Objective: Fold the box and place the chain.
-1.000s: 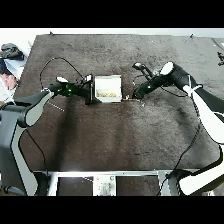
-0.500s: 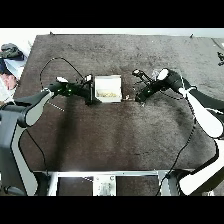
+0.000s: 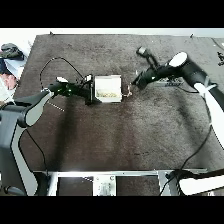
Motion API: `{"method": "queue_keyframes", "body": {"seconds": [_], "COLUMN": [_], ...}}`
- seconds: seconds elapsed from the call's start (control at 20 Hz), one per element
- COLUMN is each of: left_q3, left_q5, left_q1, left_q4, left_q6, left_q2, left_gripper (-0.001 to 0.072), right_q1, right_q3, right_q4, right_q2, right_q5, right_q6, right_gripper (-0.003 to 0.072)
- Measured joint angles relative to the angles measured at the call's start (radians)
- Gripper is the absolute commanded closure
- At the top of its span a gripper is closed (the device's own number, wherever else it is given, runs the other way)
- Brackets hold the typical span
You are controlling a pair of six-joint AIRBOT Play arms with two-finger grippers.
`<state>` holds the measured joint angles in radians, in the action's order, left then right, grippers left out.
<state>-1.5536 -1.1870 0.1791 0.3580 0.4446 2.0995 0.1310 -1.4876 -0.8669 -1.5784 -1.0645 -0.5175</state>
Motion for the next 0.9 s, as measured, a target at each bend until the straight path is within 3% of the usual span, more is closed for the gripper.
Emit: {"method": "queue_keyframes", "body": {"seconds": [0.3,0.55,0.6,0.65,0.7,0.9], "left_q3": [0.0,0.0,0.0,0.0,0.0,0.0], "left_q5": [0.0,0.0,0.0,0.0,0.0,0.0], "left_q1": [0.0,0.0,0.0,0.0,0.0,0.0], "left_q4": [0.0,0.0,0.0,0.0,0.0,0.0], "left_q6": [0.0,0.0,0.0,0.0,0.0,0.0], "left_q2": [0.0,0.0,0.0,0.0,0.0,0.0], "left_gripper": [0.0232,0.0232,0.0232,0.0232,0.0232,0.0232], "right_q1": [0.085,0.189,0.201,0.209,0.214,0.227], "right_q3": [-0.065,-0.063,-0.059,-0.058,-0.056,-0.052], "right_q4": [0.207,0.15,0.134,0.126,0.114,0.045], "right_q2": [0.1,0.087,0.074,0.064,0.052,0.021], "right_q5": [0.13,0.23,0.237,0.245,0.254,0.288], "right_q6": [0.027,0.027,0.017,0.003,-0.014,-0.062], "right_gripper": [0.0676,0.0674,0.0609,0.0396,0.023,0.022]}}
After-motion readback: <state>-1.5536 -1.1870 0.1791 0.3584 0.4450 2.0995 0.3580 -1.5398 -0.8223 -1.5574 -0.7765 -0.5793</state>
